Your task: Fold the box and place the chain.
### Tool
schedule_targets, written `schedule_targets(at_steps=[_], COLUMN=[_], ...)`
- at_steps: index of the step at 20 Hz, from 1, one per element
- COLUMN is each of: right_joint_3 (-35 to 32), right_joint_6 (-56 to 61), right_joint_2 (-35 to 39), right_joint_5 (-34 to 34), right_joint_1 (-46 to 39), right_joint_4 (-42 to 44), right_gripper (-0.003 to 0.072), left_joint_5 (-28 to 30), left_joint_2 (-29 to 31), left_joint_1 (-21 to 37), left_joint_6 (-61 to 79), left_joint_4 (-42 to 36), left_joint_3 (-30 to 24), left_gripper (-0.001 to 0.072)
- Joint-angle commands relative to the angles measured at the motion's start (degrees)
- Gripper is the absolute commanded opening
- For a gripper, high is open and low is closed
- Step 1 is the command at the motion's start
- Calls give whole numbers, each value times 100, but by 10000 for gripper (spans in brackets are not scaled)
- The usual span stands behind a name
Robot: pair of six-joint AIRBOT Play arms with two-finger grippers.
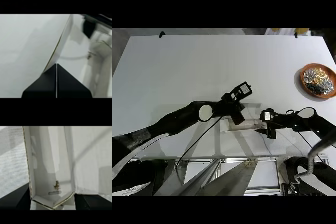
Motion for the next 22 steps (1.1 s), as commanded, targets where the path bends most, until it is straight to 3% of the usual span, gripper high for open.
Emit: schedule_targets(at_steps=[1, 4, 8, 10, 13, 18, 22], right_joint_3=[4, 4, 4, 4, 4, 4, 4], right_joint_6=[0, 0, 0, 0, 0, 0, 0], right_joint_2=[4, 4, 4, 4, 4, 4, 4], right_joint_5=[0, 0, 0, 0, 0, 0, 2], right_joint_1=[-2, -2, -2, -2, -2, -2, -2], right_joint_4=[0, 2, 0, 0, 0, 0, 0], right_gripper=[343, 343, 343, 343, 343, 343, 343], left_joint_5=[35, -656, -1731, -2103, -2350, -2039, -2741], left_joint_2=[-378, -260, 669, 935, 826, 170, 83], left_joint_1=[219, 450, 496, 361, 57, -125, 208], left_joint_6=[-474, -479, -439, -267, -260, 125, 118], left_joint_4=[7, 378, 1187, 1217, 1198, 826, 1005], left_joint_3=[2, 4, 7, 7, 7, 9, 4], left_gripper=[7, 2, 4, 6, 3, 3, 1])
